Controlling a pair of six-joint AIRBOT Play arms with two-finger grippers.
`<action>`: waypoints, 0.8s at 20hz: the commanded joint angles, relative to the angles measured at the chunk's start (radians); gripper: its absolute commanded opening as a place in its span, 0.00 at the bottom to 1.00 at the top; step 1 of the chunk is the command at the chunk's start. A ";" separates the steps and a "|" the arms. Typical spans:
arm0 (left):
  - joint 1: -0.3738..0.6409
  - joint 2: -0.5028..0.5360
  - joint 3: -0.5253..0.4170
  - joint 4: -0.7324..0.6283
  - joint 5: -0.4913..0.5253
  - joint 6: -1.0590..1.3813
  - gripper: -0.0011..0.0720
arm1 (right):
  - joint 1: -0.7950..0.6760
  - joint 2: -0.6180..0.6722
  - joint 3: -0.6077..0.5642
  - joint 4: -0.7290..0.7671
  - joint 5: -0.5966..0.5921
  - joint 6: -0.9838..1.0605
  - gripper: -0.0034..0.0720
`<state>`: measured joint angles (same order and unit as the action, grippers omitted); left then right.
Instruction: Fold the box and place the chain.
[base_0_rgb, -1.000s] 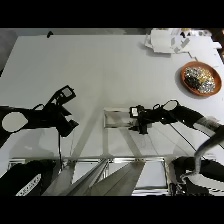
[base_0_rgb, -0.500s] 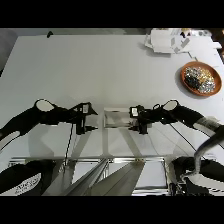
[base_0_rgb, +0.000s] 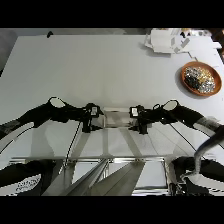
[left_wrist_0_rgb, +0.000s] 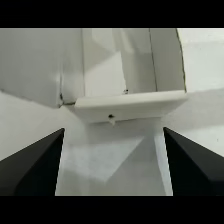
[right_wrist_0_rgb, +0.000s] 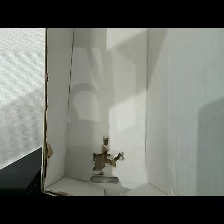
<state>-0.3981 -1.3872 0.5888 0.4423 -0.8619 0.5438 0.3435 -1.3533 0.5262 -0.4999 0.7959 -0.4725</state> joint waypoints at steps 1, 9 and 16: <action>-0.017 -0.014 0.008 -0.004 0.005 0.018 0.98 | 0.000 0.000 0.000 0.000 0.000 0.000 0.40; -0.045 -0.032 0.008 -0.054 0.000 0.017 0.98 | 0.000 0.000 0.000 0.000 0.000 0.000 0.40; -0.059 -0.046 0.008 -0.109 0.007 0.014 0.97 | 0.000 0.000 0.000 0.000 0.000 0.000 0.40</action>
